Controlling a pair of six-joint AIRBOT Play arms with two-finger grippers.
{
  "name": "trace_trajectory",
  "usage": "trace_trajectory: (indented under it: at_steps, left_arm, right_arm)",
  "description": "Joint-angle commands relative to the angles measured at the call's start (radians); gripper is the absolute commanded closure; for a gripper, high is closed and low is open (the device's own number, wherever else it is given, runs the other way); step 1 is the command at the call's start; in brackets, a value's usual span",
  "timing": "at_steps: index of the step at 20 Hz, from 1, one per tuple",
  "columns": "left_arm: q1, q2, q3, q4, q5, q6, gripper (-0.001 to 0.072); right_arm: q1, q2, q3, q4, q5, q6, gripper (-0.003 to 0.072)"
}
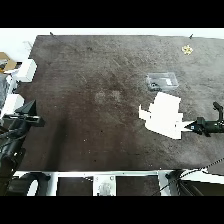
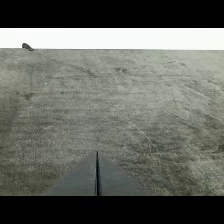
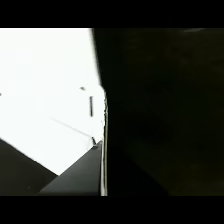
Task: Fold the box and place the chain.
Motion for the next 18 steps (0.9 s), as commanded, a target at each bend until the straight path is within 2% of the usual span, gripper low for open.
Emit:
trace_trajectory:
  at_steps: [1, 3, 6, 8, 9, 11, 14, 18]
  left_arm:
    - [0.000, 0.000, 0.000, 0.000, 0.001, 0.000, 0.0700]
    - [0.000, 0.000, 0.000, 0.000, 0.000, 0.000, 0.0699]
    - [0.000, 0.000, 0.000, 0.000, 0.000, 0.000, 0.0700]
    - [0.000, 0.000, 0.000, 0.000, 0.001, 0.000, 0.0699]
    - [0.000, 0.000, 0.000, 0.000, 0.000, 0.000, 0.0699]
    - [0.000, 0.000, 0.000, 0.000, 0.001, 0.000, 0.0699]
    - [0.000, 0.000, 0.002, 0.000, 0.011, 0.000, 0.0699]
    - [0.000, 0.000, 0.002, 0.000, 0.000, 0.000, 0.0699]
  right_arm:
    - [0.003, 0.089, -0.040, 0.092, 0.105, -0.077, 0.0685]
    - [0.035, 0.140, -0.106, 0.221, 0.103, -0.136, 0.0686]
    - [0.213, 0.181, -0.211, 0.352, 0.077, -0.167, 0.0686]
    - [0.386, 0.180, -0.248, 0.396, -0.014, -0.166, 0.0685]
    - [0.484, 0.179, -0.253, 0.443, -0.097, -0.166, 0.0686]
    - [0.670, 0.164, -0.228, 0.511, -0.257, -0.176, 0.0686]
    - [0.874, 0.068, -0.117, 0.530, -0.373, -0.185, 0.0687]
    - [0.959, -0.015, -0.043, 0.600, -0.564, -0.185, 0.0686]
